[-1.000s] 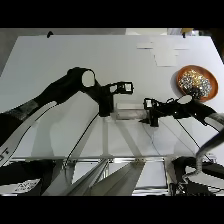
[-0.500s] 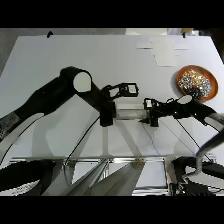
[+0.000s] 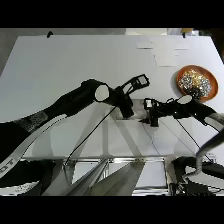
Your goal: Fold the box and place the chain.
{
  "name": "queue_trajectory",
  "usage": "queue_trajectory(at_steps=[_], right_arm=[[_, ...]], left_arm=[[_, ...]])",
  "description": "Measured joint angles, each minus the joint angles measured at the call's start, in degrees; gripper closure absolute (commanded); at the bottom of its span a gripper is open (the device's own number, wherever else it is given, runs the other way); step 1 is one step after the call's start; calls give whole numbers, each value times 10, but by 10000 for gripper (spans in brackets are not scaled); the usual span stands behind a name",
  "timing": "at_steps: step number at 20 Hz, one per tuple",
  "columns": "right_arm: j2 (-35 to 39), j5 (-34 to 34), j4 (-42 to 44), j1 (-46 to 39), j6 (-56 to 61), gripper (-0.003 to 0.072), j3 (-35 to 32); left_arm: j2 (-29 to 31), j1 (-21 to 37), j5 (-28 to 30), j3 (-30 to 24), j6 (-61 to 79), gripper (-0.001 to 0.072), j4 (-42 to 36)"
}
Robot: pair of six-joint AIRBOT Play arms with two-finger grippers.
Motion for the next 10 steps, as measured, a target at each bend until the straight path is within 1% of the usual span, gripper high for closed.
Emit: queue_trajectory(at_steps=[2,4,6,10], right_arm=[[0,0,0,0,0,258,0],[0,0,0,0,0,258,0],[0,0,0,0,1,258,0],[0,0,0,0,1,258,0]], left_arm=[[-11,10,38,0,-26,703,0],[-25,16,57,0,-45,703,-3],[-41,20,66,0,-57,704,-5],[-58,23,64,0,-68,704,-18]])
